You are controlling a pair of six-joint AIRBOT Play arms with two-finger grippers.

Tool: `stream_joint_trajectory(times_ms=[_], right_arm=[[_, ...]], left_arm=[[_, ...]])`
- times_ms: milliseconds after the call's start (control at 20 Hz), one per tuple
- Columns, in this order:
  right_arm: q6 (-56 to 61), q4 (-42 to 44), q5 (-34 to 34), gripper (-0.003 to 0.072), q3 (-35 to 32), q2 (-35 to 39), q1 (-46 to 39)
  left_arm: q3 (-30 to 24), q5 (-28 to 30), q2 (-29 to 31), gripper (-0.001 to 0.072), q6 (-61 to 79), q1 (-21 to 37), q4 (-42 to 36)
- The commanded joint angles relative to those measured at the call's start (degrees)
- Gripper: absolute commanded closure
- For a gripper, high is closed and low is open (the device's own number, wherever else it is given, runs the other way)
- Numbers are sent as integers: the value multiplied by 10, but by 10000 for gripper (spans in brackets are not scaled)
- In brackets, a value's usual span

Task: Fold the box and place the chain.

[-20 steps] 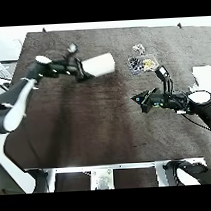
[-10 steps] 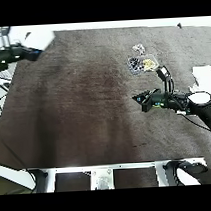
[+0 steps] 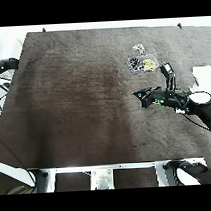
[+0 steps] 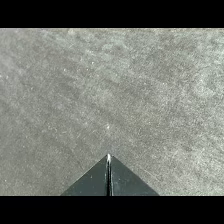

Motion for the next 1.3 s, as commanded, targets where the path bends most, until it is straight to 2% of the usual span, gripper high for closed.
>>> stream_joint_trajectory(times_ms=[0, 200, 400, 650, 850, 1250], right_arm=[[0, 9, -7, 672, -1, -1, 0], [0, 14, -14, 672, -12, -1, 0], [0, 18, -16, 672, -21, -2, 0], [0, 28, -35, 673, -22, -3, 0], [0, 36, -35, 672, -22, -3, 0], [0, 43, -37, 672, -22, -3, 0]], left_arm=[[-2, 31, -32, 692, -9, 3, 2], [-2, 35, -53, 691, -4, 3, 1], [-2, 34, -63, 690, 66, 3, -3], [-2, 34, -66, 690, 144, 3, -78], [-2, 55, -80, 690, 146, 3, -121], [-2, 55, -89, 690, 177, 3, -132]])
